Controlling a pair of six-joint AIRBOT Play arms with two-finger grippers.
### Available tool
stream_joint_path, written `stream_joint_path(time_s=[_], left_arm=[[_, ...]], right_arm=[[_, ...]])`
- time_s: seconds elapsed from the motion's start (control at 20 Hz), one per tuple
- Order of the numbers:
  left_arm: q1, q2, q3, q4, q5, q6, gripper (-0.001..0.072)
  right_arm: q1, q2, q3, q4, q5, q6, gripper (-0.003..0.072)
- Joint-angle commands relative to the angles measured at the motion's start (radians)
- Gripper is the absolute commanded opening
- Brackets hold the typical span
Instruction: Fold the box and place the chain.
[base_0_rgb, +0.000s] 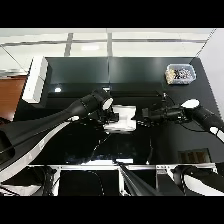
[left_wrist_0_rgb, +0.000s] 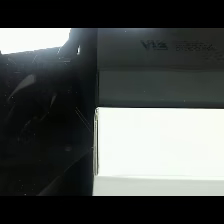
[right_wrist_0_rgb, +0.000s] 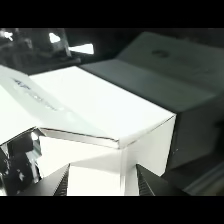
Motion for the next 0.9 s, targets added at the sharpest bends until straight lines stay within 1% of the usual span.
stream_joint_path(time_s=[0.0, 0.15, 0.25, 0.45, 0.55, 0.65, 0.7, 0.75, 0.85], left_arm=[[0.0, 0.0, 0.0, 0.001, 0.0, 0.0, 0.0029], [0.0, 0.0, 0.0, 0.0, 0.0, 0.0, 0.0028], [0.0, 0.0, 0.0, 0.0, 0.0, 0.0, 0.0028], [0.0, 0.0, 0.0, 0.0, 0.0, 0.0, 0.0028], [0.0, 0.0, 0.0, 0.0, 0.0, 0.0, 0.0029], [0.0, 0.0, 0.0, 0.001, 0.002, 0.0, 0.0029], [0.0, 0.0, 0.0, 0.001, 0.001, 0.0, 0.0029], [0.0, 0.0, 0.0, 0.001, 0.001, 0.0, 0.0029], [0.0, 0.0, 0.0, 0.001, 0.001, 0.0, 0.0029]], right_arm=[[0.053, -0.001, 0.029, -0.095, -0.027, 0.106, 0.0474], [0.12, -0.001, 0.063, -0.193, -0.056, 0.212, 0.0474], [0.181, -0.001, 0.096, -0.298, -0.092, 0.32, 0.0474], [0.321, -0.002, 0.193, -0.605, -0.147, 0.606, 0.0474], [0.38, -0.014, 0.24, -0.774, -0.139, 0.766, 0.0473], [0.426, -0.046, 0.289, -0.878, -0.119, 0.891, 0.0473], [0.444, -0.069, 0.314, -0.9, -0.097, 0.917, 0.0396], [0.464, -0.095, 0.342, -0.916, -0.069, 0.927, 0.0366], [0.497, -0.123, 0.378, -0.978, -0.023, 0.999, 0.0366]])
